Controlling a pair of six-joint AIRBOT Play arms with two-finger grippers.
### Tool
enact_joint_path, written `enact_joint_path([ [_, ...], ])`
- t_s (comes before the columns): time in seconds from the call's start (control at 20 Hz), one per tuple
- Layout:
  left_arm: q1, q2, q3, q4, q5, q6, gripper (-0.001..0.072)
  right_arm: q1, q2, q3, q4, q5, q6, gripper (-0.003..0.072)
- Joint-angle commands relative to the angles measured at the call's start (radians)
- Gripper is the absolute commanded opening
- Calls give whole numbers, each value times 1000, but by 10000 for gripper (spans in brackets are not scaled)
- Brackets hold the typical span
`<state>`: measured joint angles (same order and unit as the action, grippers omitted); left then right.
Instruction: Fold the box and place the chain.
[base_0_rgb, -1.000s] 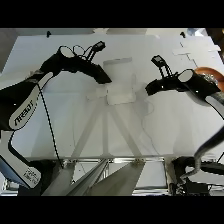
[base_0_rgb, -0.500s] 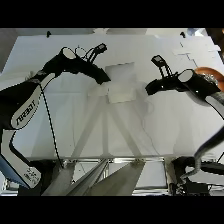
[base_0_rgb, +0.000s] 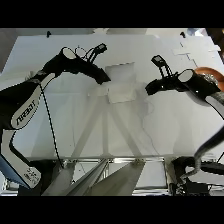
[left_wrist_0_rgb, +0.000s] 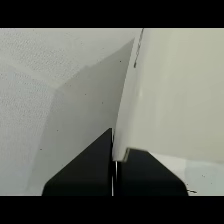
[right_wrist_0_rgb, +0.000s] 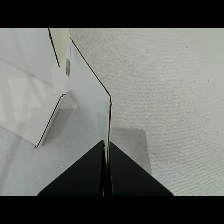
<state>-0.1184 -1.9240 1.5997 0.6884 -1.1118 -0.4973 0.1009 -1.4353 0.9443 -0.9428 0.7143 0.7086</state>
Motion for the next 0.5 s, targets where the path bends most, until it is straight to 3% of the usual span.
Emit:
enact_joint_path([
  [0.0,0,-1,0,0,0,0,13,1,-1,0,0,0,0,15],
  [0.25,0,-1,0,0,1,0,12,1,-1,0,1,-3,-1,27],
  [0.3,0,-1,0,0,1,0,12,1,-1,0,0,-23,-2,183],
  [0.35,0,-1,0,0,1,0,12,1,0,0,-2,-50,-2,499],
  [0.4,0,-1,0,0,0,0,12,1,0,0,-16,-84,-6,693],
  [0.45,0,0,0,0,0,0,12,1,0,0,-27,-122,-7,694],
])
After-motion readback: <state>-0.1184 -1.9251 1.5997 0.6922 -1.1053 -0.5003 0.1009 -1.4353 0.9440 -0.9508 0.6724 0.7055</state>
